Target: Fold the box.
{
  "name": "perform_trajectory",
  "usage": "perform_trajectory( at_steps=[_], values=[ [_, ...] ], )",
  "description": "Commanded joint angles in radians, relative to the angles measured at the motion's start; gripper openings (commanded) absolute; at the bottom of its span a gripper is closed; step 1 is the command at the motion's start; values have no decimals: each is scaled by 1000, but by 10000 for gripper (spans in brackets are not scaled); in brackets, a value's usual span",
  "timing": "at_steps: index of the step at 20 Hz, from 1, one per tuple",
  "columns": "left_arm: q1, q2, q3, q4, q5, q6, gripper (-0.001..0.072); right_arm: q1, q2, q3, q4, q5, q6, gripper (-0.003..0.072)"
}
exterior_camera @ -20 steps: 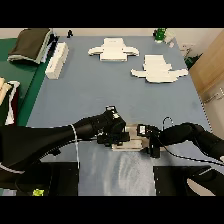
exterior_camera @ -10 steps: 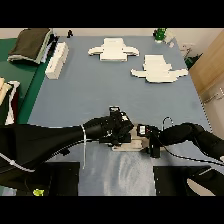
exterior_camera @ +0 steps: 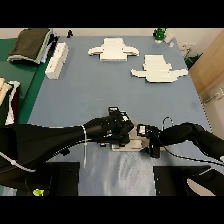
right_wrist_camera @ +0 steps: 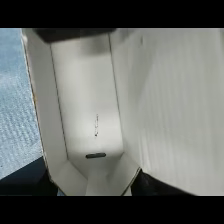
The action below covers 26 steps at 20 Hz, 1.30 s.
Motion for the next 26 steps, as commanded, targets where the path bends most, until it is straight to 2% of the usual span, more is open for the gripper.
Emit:
perform_trajectory(
  at_steps=[1, 8, 9, 10, 11, 19, 20, 21, 23, 26],
  values=[
    [2, 0, 14, 4, -47, 12, 642, 0, 1, 0, 0, 0, -2, 508],
    [2, 0, 21, 35, -18, -8, 640, 0, 1, 0, 0, 0, -2, 508],
    [2, -1, 21, 35, -6, -8, 572, 0, 1, 0, 0, 0, -2, 508],
    [1, -2, 21, 35, 0, -5, 426, 0, 1, 0, 0, 0, -2, 508],
    [0, -5, 21, 34, 9, 1, 407, 0, 1, 0, 0, 0, -2, 507],
    [-6, -48, 21, 12, 16, -14, 403, 0, 1, 0, 0, 0, -2, 508],
    [-12, -56, 21, 13, 16, -28, 348, 0, 1, 0, 0, 0, -2, 508],
    [-18, -61, 21, 17, 17, -28, 157, 0, 1, 0, 0, 0, -2, 508],
    [-23, -63, 21, 28, 15, -34, 17, 0, 1, 0, 0, 0, -2, 508],
    [-30, -62, 21, 31, 13, -33, 16, 0, 1, 0, 0, 0, -2, 508]
  ],
)
